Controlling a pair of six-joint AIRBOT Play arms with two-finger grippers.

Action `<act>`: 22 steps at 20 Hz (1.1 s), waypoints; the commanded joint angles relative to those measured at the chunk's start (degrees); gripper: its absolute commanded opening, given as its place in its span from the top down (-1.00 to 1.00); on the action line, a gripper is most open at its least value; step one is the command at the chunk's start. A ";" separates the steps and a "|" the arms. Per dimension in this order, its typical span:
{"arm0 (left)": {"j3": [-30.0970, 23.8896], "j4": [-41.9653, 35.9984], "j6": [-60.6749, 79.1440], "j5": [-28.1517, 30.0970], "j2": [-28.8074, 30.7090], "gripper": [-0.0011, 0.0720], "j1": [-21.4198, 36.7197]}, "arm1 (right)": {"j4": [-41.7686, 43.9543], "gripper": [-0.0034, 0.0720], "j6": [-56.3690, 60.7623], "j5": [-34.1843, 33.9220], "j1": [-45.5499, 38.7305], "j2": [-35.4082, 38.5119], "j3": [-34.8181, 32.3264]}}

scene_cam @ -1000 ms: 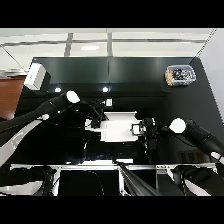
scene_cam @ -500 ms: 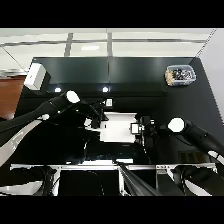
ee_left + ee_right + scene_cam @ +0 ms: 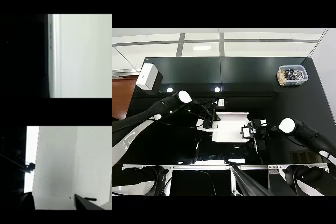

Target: Fold the box and place the chain.

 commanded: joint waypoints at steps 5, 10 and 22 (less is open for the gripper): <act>0.04 0.00 -0.02 0.04 -0.02 0.90 -0.02 | 3.26 -0.95 1.27 -2.99 0.02 -0.44 -0.26; 0.04 -0.02 -0.04 0.00 -0.02 0.90 -0.02 | 3.23 -0.95 2.14 -7.78 0.02 -0.26 -0.26; 0.04 -0.02 -0.04 -0.20 0.00 0.90 -0.02 | 5.90 -0.95 6.21 -9.92 -3.72 6.27 1.68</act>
